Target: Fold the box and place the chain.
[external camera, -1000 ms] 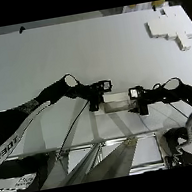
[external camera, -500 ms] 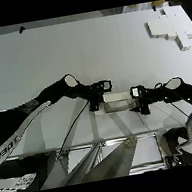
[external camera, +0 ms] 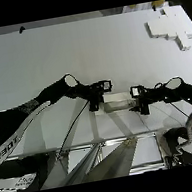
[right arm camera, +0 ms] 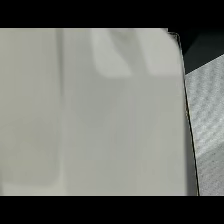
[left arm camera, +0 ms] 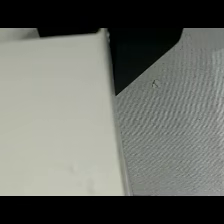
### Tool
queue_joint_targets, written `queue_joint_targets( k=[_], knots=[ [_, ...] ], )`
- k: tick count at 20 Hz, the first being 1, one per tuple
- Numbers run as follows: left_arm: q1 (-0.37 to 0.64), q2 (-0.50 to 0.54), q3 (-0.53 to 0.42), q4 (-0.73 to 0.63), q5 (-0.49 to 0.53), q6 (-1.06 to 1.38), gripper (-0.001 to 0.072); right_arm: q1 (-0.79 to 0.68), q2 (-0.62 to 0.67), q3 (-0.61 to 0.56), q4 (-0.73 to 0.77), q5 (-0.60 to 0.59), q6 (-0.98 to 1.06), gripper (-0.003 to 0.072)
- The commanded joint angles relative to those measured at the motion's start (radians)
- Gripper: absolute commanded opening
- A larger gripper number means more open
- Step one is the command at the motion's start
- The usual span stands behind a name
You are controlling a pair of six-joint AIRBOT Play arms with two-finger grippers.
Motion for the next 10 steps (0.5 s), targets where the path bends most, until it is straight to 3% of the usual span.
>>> queue_joint_targets(
  k=[1, 7, 10],
  knots=[
    [0.0, 0.0, 0.001, 0.0, 0.001, 0.0, 0.001, 0.0, 0.0, -0.001, 0.018, 0.017, -0.024, 0.0393],
    [0.0, 0.0, 0.001, 0.0, 0.001, 0.0, 0.001, 0.0, -0.002, -0.001, 0.01, 0.012, -0.032, 0.0361],
    [0.0, 0.0, 0.001, 0.0, 0.001, 0.0, 0.001, 0.0, -0.002, -0.001, 0.011, 0.013, -0.032, 0.051]
  ],
)
